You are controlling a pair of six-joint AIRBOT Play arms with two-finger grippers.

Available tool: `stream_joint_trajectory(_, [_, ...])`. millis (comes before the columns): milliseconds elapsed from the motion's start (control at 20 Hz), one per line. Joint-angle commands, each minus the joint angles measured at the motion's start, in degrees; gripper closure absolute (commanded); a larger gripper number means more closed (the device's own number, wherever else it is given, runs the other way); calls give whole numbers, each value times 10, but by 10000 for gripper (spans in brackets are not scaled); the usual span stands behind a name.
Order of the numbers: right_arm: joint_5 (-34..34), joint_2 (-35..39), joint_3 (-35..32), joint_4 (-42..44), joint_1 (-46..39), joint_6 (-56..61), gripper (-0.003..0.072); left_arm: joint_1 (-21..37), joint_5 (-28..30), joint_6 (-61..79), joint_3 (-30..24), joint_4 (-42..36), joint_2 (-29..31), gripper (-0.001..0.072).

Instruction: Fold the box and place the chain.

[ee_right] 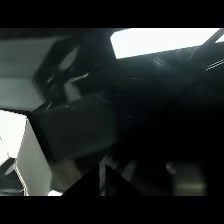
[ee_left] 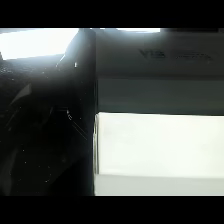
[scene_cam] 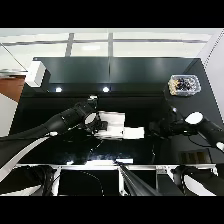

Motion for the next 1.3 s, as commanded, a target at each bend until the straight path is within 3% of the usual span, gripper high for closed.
stream_joint_trajectory(0, [-41, -68, -2, 122, 49, -69, 640, 0, 1, 0, 0, -1, 0, 681])
stream_joint_trajectory(50, [-42, -75, 3, 152, 58, -97, 636, 0, 0, 0, 0, -1, 0, 680])
stream_joint_trajectory(100, [-35, -75, 11, 176, 65, -122, 508, 0, 0, 0, 0, -2, 0, 681])
stream_joint_trajectory(150, [-16, -75, 25, 186, 67, -135, 278, 0, 0, 0, 0, -2, 0, 681])
stream_joint_trajectory(200, [14, -75, 44, 183, 67, -146, 98, 0, 0, 0, 0, -2, 0, 681])
stream_joint_trajectory(250, [45, -75, 62, 174, 67, -158, 5, 0, -1, 0, 0, -2, 0, 680])
stream_joint_trajectory(400, [101, -75, 97, 160, 68, -159, -2, 0, -1, 0, 0, -2, 0, 681])
stream_joint_trajectory(550, [100, -75, 114, 162, 92, -153, -1, 0, -1, 0, 0, -2, 0, 681])
stream_joint_trajectory(850, [7, -75, 151, 111, 179, -59, 2, 0, -2, 0, 0, -1, 0, 680])
stream_joint_trajectory(950, [-7, -75, 169, 56, 204, -14, 73, 0, -2, 0, 0, -1, 0, 680])
stream_joint_trajectory(1150, [-10, -75, 202, -11, 239, 49, 73, 0, -2, 0, 0, -1, 0, 681])
stream_joint_trajectory(1250, [-10, -75, 209, -22, 249, 64, 132, 0, -2, 0, 0, -1, 0, 680])
